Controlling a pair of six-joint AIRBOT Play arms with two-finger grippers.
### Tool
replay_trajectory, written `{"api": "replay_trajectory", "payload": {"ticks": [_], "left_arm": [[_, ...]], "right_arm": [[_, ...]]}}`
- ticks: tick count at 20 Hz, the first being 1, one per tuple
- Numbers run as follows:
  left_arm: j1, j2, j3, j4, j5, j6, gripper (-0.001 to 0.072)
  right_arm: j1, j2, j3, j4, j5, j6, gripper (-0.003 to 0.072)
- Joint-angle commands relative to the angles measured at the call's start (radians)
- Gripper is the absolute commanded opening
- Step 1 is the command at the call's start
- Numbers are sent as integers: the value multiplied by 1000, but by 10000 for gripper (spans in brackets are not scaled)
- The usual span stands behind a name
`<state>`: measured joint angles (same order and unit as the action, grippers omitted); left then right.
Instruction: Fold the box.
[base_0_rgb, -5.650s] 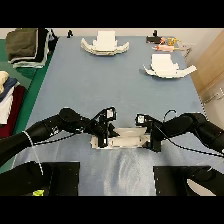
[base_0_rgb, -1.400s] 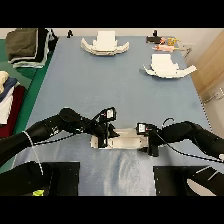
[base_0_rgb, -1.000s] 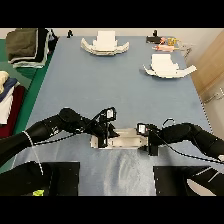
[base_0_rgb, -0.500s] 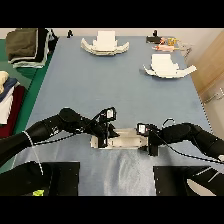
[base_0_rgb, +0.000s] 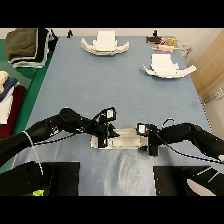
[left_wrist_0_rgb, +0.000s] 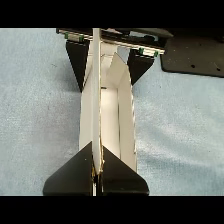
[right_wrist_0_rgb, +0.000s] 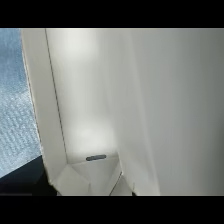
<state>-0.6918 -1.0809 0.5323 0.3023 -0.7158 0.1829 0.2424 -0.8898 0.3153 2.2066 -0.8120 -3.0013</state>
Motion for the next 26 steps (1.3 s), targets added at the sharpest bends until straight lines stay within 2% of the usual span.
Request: {"api": "replay_trajectory", "payload": {"ticks": [1,6,17,18,19,20,23,26], "left_arm": [[0,-1,1,-3,0,0,14],[-1,-1,3,-101,-9,3,14],[1,-1,3,-98,-10,-51,18],[1,-1,3,-96,-10,-75,245],[2,-1,3,-96,-10,-98,569],[3,0,3,-96,-9,-129,670],[19,26,3,-4,-27,-230,671],[49,122,3,233,-68,-509,671]], "right_arm": [[1,0,0,-1,0,0,507],[1,0,0,-2,0,0,506],[1,0,0,-3,0,0,506],[1,0,0,-3,0,0,506],[1,0,0,-3,0,0,506],[1,-1,0,-3,0,0,506],[1,0,0,-3,0,0,506],[1,0,0,-3,0,0,507]]}}
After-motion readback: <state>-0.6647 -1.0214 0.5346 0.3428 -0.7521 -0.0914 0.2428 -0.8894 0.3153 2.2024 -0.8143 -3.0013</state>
